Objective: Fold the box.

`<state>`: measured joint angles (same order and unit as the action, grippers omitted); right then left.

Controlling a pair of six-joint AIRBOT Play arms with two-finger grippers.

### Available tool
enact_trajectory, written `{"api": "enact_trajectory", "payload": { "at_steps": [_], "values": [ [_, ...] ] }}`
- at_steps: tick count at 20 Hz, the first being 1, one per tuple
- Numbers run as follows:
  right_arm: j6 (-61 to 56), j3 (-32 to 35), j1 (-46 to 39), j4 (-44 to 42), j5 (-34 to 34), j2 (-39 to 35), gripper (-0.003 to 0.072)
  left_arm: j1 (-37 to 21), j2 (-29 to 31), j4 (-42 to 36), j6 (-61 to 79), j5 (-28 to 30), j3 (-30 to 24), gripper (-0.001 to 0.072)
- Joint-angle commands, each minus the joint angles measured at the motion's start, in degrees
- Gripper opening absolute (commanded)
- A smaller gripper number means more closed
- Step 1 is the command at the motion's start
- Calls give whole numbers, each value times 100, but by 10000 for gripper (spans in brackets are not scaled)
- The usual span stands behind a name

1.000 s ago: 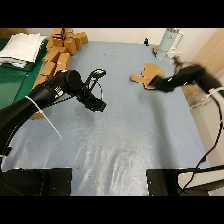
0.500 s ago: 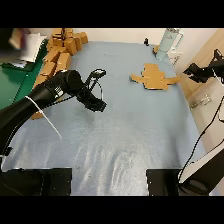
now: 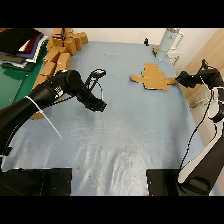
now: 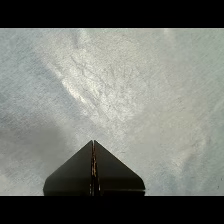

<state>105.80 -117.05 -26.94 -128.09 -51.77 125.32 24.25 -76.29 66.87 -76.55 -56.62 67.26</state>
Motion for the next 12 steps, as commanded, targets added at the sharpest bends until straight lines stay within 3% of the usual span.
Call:
{"api": "enact_trajectory", "payload": {
  "at_steps": [1,6,7,8,9,12],
  "values": [
    [249,-26,63,-81,138,66,357,0,-4,2,2,4,4,13],
    [433,-107,125,-133,138,-83,332,-2,-2,2,2,4,4,12],
    [496,-107,138,-122,122,-164,268,0,-4,2,2,4,2,13],
    [531,-107,149,-125,76,-243,73,0,-4,2,2,4,4,12],
    [605,-107,170,-131,-17,-328,1,0,-2,2,2,4,4,12],
    [894,-57,271,-140,-669,-562,-2,0,-4,2,2,4,4,12]
  ]
}}
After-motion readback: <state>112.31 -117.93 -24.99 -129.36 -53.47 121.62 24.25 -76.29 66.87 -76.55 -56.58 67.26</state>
